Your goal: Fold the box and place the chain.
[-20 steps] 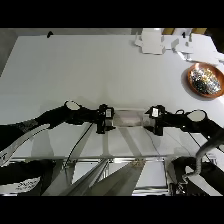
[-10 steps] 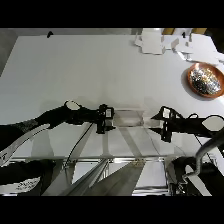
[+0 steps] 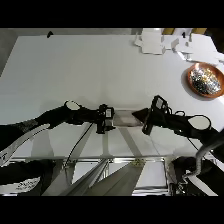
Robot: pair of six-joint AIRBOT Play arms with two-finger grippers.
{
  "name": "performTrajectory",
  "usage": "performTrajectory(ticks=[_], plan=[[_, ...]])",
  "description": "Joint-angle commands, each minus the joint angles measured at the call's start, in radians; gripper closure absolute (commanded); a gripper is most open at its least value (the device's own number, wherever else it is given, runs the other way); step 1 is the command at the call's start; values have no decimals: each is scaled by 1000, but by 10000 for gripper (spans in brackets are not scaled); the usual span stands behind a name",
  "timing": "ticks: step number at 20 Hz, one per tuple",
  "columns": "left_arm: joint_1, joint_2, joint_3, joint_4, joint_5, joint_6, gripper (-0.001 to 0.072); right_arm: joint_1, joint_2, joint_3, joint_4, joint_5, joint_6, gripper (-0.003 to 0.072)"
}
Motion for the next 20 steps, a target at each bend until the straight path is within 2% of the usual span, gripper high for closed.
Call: performTrajectory(ticks=[1, 6, 9, 11, 12, 14, 17, 19, 20], plan=[[0, 1, 0, 0, 0, 0, 577, 90, -139, 7, 335, -324, -82, 666], [0, 1, 0, 0, 0, 0, 577, 90, -271, 14, 335, -362, 22, 666], [0, 1, 0, 0, 0, 0, 577, 90, -258, 15, 333, -346, 43, 666], [0, 1, 0, 0, 0, 0, 577, 76, -224, 32, 273, -293, 98, 666], [0, 1, 0, 0, 0, 0, 577, 60, -199, 50, 194, -257, 166, 666], [0, 1, 0, 0, 0, 0, 577, 0, -146, 114, -91, -156, 396, 666], [0, 1, 0, 0, 0, 0, 577, -146, -125, 261, -637, 151, 745, 666], [0, 1, 0, 0, 0, 0, 577, -225, -124, 315, -857, 331, 739, 666], [0, 1, 0, 0, 0, 0, 577, -246, -124, 316, -924, 381, 680, 665]])
